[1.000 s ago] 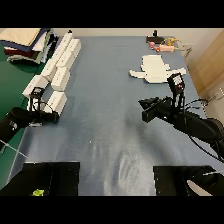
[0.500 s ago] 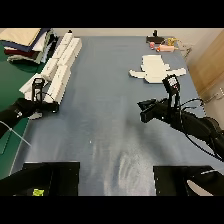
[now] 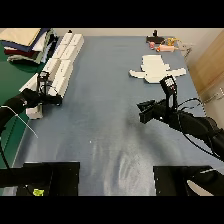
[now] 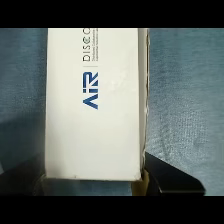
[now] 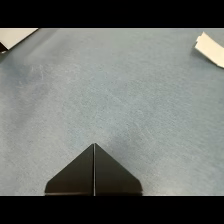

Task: Fold the box.

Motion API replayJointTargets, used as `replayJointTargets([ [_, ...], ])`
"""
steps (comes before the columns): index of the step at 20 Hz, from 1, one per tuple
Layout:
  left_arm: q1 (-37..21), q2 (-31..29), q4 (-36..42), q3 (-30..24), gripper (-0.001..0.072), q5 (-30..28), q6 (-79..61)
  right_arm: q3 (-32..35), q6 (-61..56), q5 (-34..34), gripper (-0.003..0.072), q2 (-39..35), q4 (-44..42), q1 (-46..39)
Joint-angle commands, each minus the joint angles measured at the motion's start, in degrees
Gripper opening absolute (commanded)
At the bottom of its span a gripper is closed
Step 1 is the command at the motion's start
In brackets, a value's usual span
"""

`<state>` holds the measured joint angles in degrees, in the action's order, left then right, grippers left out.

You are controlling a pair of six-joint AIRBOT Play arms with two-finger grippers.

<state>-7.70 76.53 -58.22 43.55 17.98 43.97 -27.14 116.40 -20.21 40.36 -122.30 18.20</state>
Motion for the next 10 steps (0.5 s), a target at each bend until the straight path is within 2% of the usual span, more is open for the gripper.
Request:
replayJointTargets([
  [1, 0.2, 2.1, 0.1, 1.0, 0.0525, 0.0, 0.0, 0.0, 0.0, 0.0, 0.0002, 0.0, 0.0, 0.0],
  [10, 0.2, 2.3, 0.2, 1.0, 0.0525, -0.4, 0.0, 0.0, 0.0, 0.0, 0.0002, 0.0, 0.0, 0.0],
])
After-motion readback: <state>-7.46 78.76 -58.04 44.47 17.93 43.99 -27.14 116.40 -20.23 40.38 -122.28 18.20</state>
